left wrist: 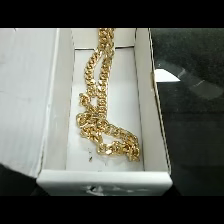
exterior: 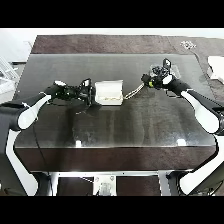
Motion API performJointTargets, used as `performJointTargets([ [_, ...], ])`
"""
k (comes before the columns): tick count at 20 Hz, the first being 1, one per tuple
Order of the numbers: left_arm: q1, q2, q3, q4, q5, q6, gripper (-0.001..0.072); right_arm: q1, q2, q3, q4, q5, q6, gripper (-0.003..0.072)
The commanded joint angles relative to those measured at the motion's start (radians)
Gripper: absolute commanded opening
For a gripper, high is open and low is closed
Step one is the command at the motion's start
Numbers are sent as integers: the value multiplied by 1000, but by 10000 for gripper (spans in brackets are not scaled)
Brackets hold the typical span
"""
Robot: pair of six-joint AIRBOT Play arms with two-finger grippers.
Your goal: Fold the box and place the chain.
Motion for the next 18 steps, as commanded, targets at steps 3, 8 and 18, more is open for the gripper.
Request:
performJointTargets([
  [3,1,0,1,0,-2,0,491,39,111,4,-11,-46,-16,14],
  [8,1,0,1,0,-2,0,490,117,306,4,-50,-64,-55,13],
  [18,1,0,1,0,-2,0,491,346,560,4,-185,-63,-66,12],
])
